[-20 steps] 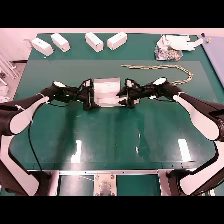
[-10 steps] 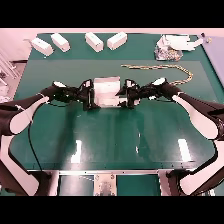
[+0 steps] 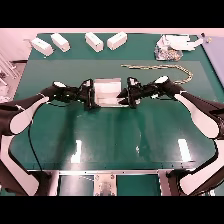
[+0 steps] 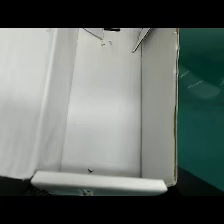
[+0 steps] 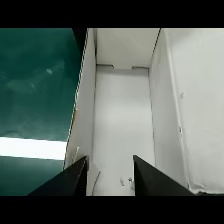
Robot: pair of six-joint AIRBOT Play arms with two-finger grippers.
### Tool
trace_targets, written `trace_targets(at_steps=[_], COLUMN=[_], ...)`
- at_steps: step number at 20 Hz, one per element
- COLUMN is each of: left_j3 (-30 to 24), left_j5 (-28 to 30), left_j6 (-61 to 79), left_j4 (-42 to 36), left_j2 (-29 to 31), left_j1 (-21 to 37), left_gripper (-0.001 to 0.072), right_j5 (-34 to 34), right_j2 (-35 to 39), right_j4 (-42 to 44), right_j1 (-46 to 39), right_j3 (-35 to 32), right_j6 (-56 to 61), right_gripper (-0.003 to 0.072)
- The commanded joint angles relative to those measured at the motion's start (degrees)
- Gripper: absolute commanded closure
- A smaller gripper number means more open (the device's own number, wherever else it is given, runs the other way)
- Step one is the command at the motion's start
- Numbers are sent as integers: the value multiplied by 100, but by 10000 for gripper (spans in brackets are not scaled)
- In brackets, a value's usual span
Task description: Fold the box and place the chain.
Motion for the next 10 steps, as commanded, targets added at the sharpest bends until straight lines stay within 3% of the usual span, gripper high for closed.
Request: trace_targets(at_steps=[1, 2, 7, 8, 10], left_j3=[7, 7, 7, 7, 7], left_j5=[-31, -28, -31, -31, -31], left_j6=[9, 9, 9, 9, 9], left_j4=[24, 24, 24, 24, 24], left_j2=[0, 0, 0, 0, 0], left_j1=[4, 4, 4, 4, 4], left_gripper=[80, 80, 80, 80, 80], right_j5=[428, 459, 979, 992, 918], right_j2=[7, 9, 232, 339, 544], right_j4=[-4, -7, 111, 197, 216], right_j1=[-133, -190, -450, -490, -557], right_j3=[149, 157, 254, 258, 264], right_j6=[208, 299, 446, 535, 973], right_gripper=[516, 557, 581, 666, 677])
